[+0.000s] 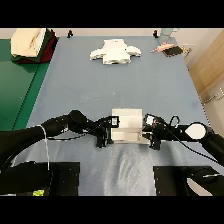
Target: Fold the box.
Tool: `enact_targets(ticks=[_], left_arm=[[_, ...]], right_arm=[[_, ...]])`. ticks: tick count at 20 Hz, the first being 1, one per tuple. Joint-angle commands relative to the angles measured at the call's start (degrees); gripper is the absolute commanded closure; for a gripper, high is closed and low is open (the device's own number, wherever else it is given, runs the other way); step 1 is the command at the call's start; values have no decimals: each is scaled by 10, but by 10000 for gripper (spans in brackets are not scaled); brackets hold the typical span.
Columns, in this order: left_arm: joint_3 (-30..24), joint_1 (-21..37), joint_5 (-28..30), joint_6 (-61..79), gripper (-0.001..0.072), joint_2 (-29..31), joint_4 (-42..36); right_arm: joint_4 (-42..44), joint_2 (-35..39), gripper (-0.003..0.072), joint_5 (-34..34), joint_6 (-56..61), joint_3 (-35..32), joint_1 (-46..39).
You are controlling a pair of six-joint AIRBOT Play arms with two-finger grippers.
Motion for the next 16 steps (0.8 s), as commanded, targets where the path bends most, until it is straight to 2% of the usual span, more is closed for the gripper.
enact_targets(ticks=[1, 10, 11, 12, 15, 16], left_arm=[[0, 0, 0, 0, 174, 0, 0], [0, 0, 0, 0, 174, 0, 0], [0, 0, 0, 0, 174, 0, 0], [0, 0, 0, 0, 174, 0, 0], [0, 0, 0, 0, 174, 0, 0], [0, 0, 0, 0, 174, 0, 0]], right_arm=[[35, -4, 488, 1, -9, 0, 1], [42, -29, 479, -8, -12, 0, 22], [45, -29, 389, -8, -12, 0, 22], [49, -29, 264, -8, -17, 0, 22], [61, -31, 88, -14, -30, 0, 22], [66, -37, 88, -20, -37, 0, 22]])
